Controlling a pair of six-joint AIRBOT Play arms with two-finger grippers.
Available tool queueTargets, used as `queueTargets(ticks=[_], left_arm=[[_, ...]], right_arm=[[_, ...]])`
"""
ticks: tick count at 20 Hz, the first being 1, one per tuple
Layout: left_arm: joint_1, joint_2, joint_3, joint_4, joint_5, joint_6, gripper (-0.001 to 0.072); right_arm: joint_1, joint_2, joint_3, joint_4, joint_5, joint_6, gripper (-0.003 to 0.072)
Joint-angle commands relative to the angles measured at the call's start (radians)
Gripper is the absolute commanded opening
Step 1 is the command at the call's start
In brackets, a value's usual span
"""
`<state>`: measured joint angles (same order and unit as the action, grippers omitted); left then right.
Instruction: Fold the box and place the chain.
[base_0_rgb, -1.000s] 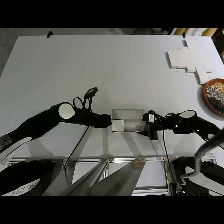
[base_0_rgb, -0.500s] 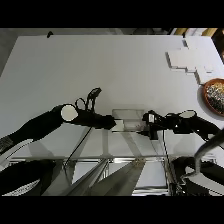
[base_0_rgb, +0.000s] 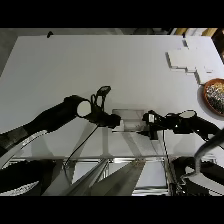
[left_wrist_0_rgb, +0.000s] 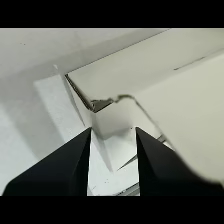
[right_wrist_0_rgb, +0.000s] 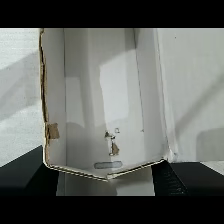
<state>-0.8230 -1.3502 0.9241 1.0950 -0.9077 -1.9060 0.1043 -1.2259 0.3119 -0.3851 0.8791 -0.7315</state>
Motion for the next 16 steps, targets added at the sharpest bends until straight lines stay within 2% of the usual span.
queueTargets(ticks=[1,4,8,13,15,16], left_arm=[[-0.043,-0.064,0.084,0.115,-0.071,-0.134,0.0314],[-0.068,-0.095,0.124,0.188,-0.087,-0.257,0.0313],[-0.1,-0.129,0.129,0.28,-0.099,-0.464,0.0312],[-0.122,-0.241,0.254,0.299,-0.222,-0.477,0.031],[-0.13,-0.269,0.283,0.301,-0.237,-0.482,0.0307],[-0.134,-0.273,0.283,0.307,-0.237,-0.503,0.0274]], right_arm=[[0.0,0.0,0.0,0.0,0.0,0.0,0.0549],[0.0,0.0,0.0,0.0,0.0,0.0,0.0549],[0.0,0.0,0.0,0.0,0.0,0.0,0.0549],[0.0,0.0,0.0,0.0,0.0,0.0,0.0549],[0.0,0.0,0.0,0.0,0.0,0.0,0.0549],[0.0,0.0,0.0,0.0,0.0,0.0,0.0549]])
